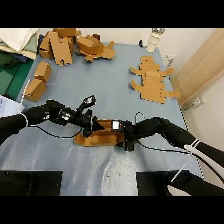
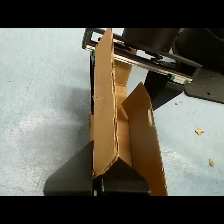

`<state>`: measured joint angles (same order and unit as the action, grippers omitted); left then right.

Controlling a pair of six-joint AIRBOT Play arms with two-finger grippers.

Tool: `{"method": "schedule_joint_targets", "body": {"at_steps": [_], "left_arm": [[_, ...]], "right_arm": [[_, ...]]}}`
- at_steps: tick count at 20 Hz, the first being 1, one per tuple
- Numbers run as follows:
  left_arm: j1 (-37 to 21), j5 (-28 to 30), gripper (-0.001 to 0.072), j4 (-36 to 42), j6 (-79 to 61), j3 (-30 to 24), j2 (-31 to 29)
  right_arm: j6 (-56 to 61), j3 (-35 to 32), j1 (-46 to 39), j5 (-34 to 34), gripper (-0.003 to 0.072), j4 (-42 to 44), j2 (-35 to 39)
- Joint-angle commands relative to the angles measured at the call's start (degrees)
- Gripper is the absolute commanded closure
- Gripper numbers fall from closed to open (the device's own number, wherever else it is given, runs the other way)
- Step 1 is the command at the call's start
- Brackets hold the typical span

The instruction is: Fold the box.

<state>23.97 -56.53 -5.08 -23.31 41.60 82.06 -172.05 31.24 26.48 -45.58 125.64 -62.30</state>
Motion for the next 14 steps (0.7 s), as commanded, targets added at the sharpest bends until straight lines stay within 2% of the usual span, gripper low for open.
{"method": "schedule_joint_targets", "body": {"at_steps": [1,14], "left_arm": [[-0.02,0.0,0.0695,-0.02,0.0,0.0,-0.04],[-0.02,0.0,0.0695,-0.02,0.0,0.0,-0.04]], "right_arm": [[0.0,1.11,0.0,-2.8,0.0073,-0.87,-1.75],[0.0,1.11,0.02,-1.01,0.0073,-0.7,-2.73]]}}
